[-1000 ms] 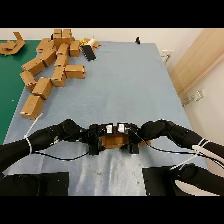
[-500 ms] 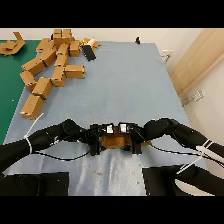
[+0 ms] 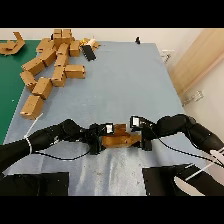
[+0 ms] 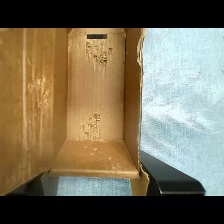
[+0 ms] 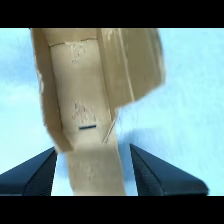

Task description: Fold the box.

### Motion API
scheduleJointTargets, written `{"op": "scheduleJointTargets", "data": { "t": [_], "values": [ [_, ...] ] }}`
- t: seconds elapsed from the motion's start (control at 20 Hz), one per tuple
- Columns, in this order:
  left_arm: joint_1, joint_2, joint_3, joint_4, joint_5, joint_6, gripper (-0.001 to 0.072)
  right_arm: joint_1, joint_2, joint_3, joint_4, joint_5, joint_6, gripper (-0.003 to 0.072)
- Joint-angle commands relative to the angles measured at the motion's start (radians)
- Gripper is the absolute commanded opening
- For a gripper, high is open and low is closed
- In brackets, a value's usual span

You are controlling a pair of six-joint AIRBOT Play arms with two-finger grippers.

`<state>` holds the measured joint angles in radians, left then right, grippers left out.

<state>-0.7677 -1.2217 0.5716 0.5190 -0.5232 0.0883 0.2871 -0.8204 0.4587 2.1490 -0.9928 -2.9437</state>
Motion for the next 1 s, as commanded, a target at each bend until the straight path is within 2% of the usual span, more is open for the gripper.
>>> {"op": "scheduleJointTargets", "data": {
  "t": [0.0,0.25,0.45,0.65,0.75,0.85,0.95],
  "values": [
    [0.001,-0.001,0.0,0.0,-0.002,0.001,0.0525,-0.019,0.078,0.001,-0.022,-0.102,0.016,0.072],
    [0.001,-0.001,0.0,0.0,-0.002,0.001,0.0525,-0.019,0.104,0.001,-0.013,-0.254,0.076,0.072],
    [0.001,-0.001,0.0,0.001,-0.002,0.002,0.0525,-0.019,0.104,0.001,-0.006,-0.397,0.478,0.072],
    [0.002,0.007,0.001,0.002,-0.003,-0.028,0.0525,-0.019,0.104,0.001,0.096,-0.404,0.805,0.072],
    [0.002,0.037,0.001,0.024,-0.005,-0.051,0.0525,-0.019,0.104,0.001,0.127,-0.399,0.816,0.072],
    [0.003,0.078,0.001,0.106,-0.011,-0.119,0.0525,-0.019,0.104,0.001,0.143,-0.376,0.816,0.072],
    [0.003,0.111,0.001,0.251,-0.019,-0.24,0.0525,-0.019,0.104,0.001,0.167,-0.349,0.844,0.072]
  ]
}}
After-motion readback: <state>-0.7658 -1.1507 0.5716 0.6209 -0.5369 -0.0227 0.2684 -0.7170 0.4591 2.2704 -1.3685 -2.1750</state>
